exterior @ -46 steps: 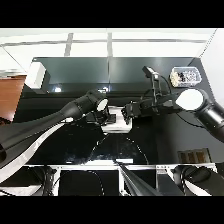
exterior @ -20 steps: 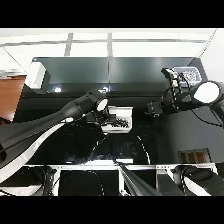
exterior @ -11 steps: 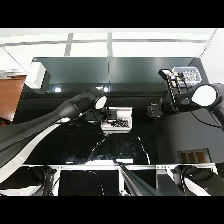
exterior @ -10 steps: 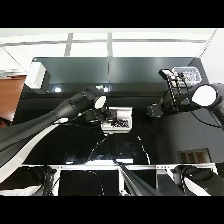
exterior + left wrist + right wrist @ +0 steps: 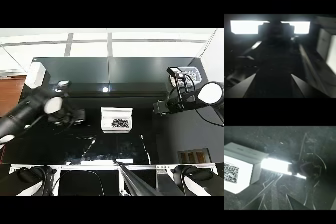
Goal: Fold the box and place the chain.
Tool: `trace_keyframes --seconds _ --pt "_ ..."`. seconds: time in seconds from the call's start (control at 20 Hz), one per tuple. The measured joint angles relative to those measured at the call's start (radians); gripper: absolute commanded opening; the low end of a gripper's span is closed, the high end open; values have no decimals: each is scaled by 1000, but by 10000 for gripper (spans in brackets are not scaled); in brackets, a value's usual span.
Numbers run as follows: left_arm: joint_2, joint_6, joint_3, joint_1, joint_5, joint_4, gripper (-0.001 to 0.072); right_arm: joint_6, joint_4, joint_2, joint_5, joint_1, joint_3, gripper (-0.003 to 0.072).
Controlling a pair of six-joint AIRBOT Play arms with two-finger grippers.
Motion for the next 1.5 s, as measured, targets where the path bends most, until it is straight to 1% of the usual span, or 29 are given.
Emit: trace_keyframes --seconds 0.05,0.1,0.15,0.25,0.3,0.35,0.45,0.55,0.65,0.75,0.9,1.05,1.2,1.5 --pt "35 63 -69 64 53 -90 502 3 0 0 0 -2 -1 325" --pt "62 171 -137 127 115 -217 502 3 0 0 -1 -3 -1 326" --pt "79 312 -195 184 162 -341 502 3 0 0 -2 -3 -1 325" --pt "93 636 -272 263 215 -546 516 6 0 0 -4 -5 -2 325" --pt "92 831 -300 288 230 -626 671 6 0 0 -5 -5 -4 326" --pt "90 1015 -319 300 240 -686 717 9 1 0 -7 -5 -6 325" --pt "84 1374 -344 297 285 -769 718 16 4 0 -6 -5 -13 325" --pt "78 1685 -355 261 348 -815 714 30 6 0 -6 -5 -21 326" --pt "56 1921 -352 215 403 -840 714 41 7 0 -7 -5 -25 325" --pt "6 2087 -332 184 428 -858 714 54 8 0 -6 -5 -27 326" --pt "-95 2257 -288 164 426 -909 714 73 11 0 -7 -5 -29 325" --pt "-175 2337 -260 156 417 -960 714 87 12 0 -7 -5 -29 325" --pt "-209 2382 -249 150 416 -986 714 91 12 0 -9 -5 -29 325" --pt "-237 2418 -242 145 442 -1019 714 97 14 0 -35 26 -29 325"
